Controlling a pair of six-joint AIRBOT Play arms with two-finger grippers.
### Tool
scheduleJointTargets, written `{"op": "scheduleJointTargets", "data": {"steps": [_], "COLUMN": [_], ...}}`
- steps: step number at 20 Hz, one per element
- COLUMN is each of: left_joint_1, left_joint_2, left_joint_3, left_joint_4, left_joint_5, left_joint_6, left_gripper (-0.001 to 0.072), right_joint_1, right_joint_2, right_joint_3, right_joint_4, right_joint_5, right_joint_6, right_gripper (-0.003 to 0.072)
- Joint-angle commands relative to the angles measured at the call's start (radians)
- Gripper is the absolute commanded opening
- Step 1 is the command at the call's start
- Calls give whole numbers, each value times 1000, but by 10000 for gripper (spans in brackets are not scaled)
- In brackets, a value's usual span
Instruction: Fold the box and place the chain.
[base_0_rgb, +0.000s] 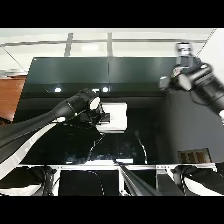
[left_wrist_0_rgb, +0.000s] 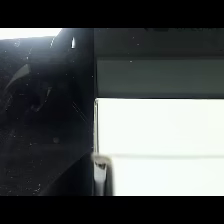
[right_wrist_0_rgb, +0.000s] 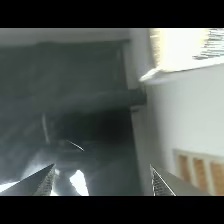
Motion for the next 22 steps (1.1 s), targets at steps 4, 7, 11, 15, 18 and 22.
{"op": "scheduleJointTargets", "data": {"steps": [4, 7, 11, 15, 18, 22], "left_joint_1": [1, 0, 0, 0, 0, 0], "left_joint_2": [0, 0, 0, 0, 0, 0], "left_joint_3": [1, 1, 1, 1, 1, 1], "left_joint_4": [0, 0, 0, 0, 0, 0], "left_joint_5": [0, 0, 0, 0, -1, -5], "left_joint_6": [0, 0, 0, 0, 0, 0], "left_gripper": [23, 23, 22, 22, 22, 22], "right_joint_1": [-448, -514, -557, -550, -548, -547], "right_joint_2": [-291, -499, -671, -719, -732, -754], "right_joint_3": [268, 536, 701, 707, 707, 707], "right_joint_4": [319, 484, 650, 671, 673, 683], "right_joint_5": [-126, 18, 88, 55, 18, -13], "right_joint_6": [-1, 5, 69, 57, 57, 57], "right_gripper": [720, 720, 720, 604, 605, 604]}}
